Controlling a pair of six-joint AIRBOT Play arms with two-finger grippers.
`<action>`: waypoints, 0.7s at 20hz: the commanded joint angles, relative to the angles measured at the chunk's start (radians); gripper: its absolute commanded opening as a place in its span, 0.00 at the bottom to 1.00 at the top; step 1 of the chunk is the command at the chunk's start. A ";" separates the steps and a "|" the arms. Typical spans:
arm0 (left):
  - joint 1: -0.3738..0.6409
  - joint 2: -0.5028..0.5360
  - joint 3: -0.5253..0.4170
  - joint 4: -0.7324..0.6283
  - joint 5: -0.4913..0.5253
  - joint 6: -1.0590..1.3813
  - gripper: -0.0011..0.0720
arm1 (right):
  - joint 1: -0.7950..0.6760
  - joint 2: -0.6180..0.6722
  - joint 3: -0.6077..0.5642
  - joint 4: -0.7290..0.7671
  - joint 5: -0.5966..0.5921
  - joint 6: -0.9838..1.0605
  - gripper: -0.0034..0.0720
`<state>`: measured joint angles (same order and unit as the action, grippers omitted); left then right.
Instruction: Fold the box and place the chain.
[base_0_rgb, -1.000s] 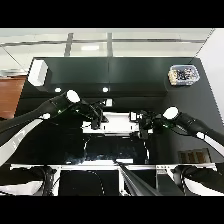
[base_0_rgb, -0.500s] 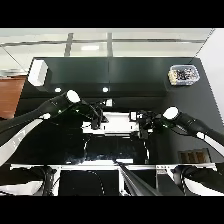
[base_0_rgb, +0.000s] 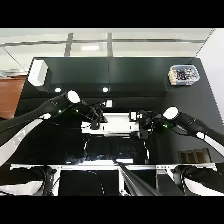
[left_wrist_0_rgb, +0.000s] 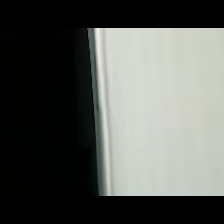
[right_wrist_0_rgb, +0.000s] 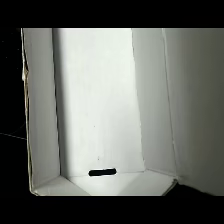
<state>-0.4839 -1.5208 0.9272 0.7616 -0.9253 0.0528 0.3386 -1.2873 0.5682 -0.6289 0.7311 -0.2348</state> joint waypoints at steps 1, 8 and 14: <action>0.000 -0.001 0.000 0.004 -0.002 -0.005 0.05 | 0.000 0.000 -0.001 0.000 0.001 0.000 0.89; -0.001 -0.001 0.000 -0.039 0.000 -0.004 0.05 | 0.000 0.000 0.005 0.054 -0.003 -0.002 0.89; -0.001 -0.001 0.000 -0.039 0.001 -0.004 0.05 | 0.000 -0.006 0.005 -0.018 -0.002 0.022 0.89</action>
<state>-0.4843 -1.5211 0.9272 0.7273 -0.9253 0.0490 0.3386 -1.2922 0.5724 -0.6281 0.7277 -0.2226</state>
